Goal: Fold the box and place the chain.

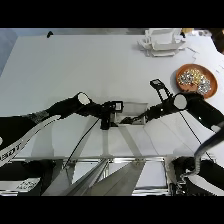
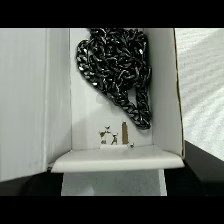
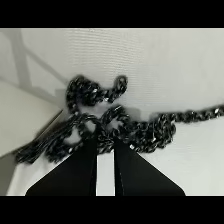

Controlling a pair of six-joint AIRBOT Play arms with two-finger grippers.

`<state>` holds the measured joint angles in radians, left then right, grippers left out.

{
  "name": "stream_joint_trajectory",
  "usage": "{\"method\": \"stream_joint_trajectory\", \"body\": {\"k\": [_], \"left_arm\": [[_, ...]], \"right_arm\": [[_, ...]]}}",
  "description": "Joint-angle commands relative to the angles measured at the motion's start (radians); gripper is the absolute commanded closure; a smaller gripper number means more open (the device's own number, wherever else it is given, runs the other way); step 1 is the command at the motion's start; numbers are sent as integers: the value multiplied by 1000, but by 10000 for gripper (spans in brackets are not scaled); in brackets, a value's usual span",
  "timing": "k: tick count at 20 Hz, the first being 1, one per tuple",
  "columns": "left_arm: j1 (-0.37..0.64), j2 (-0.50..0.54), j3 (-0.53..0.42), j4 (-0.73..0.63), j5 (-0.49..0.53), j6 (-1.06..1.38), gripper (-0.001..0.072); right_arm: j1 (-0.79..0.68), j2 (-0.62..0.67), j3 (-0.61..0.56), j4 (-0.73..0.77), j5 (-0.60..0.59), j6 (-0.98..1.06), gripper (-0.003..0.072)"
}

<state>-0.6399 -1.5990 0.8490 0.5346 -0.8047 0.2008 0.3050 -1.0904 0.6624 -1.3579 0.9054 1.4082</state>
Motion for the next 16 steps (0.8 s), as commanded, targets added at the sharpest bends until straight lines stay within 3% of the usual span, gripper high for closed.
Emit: {"method": "stream_joint_trajectory", "body": {"k": [1, 7, 11, 16], "left_arm": [[0, 0, -1, 0, 0, 0, 438], [0, 0, -1, 0, 0, 0, 438], [0, 0, -1, 0, 0, 0, 438], [0, 0, -1, 0, 0, 0, 438]], "right_arm": [[0, 131, 1, 0, 45, 0, 670], [0, 405, 1, 56, 68, -32, 670], [0, 537, 1, 278, 67, -131, 669], [0, 562, 1, 540, 63, -293, 669]]}}
